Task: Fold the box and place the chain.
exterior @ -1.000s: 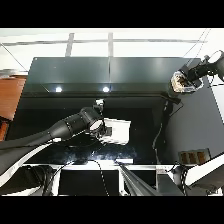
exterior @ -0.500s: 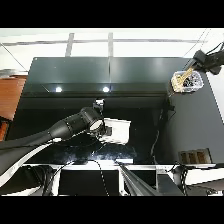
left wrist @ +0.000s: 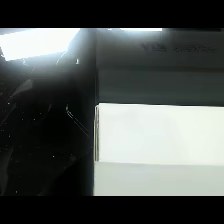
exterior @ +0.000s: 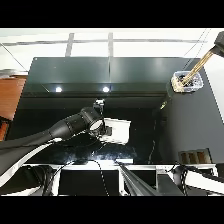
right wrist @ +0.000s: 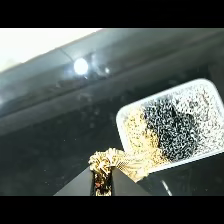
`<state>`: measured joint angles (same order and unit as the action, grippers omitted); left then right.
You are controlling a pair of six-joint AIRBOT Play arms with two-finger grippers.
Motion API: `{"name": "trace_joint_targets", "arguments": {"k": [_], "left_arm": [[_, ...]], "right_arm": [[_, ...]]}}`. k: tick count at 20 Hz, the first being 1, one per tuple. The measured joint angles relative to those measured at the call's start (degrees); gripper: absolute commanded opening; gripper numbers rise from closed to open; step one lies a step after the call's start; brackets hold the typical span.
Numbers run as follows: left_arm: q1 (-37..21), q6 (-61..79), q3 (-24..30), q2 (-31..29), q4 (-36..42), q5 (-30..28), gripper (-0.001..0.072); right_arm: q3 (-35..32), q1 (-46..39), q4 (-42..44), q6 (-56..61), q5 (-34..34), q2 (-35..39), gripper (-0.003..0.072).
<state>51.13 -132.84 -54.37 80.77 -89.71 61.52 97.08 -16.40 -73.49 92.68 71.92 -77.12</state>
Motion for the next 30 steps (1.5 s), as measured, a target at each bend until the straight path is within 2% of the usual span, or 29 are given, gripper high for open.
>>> {"name": "trace_joint_targets", "arguments": {"k": [13, 21, 26, 30], "left_arm": [[0.00, -0.02, 0.00, 0.00, 0.00, 0.35, 0.0031], [0.00, -0.02, 0.00, 0.00, 0.00, 0.33, 0.0031], [-0.02, -0.02, 0.00, 0.00, -0.02, 0.31, 0.0031], [0.00, 0.00, 0.00, 0.00, -0.04, 0.22, 0.0031]], "right_arm": [[-0.11, 2.43, 5.66, -4.24, 4.13, 13.68, 0.0018], [-0.11, 14.16, 6.51, -5.35, 7.91, 24.79, 0.0018], [-0.28, 20.55, 5.81, -5.51, 14.21, 27.43, 0.0018], [-3.43, 26.60, 6.49, -4.42, 19.63, 28.46, 0.0018]]}}
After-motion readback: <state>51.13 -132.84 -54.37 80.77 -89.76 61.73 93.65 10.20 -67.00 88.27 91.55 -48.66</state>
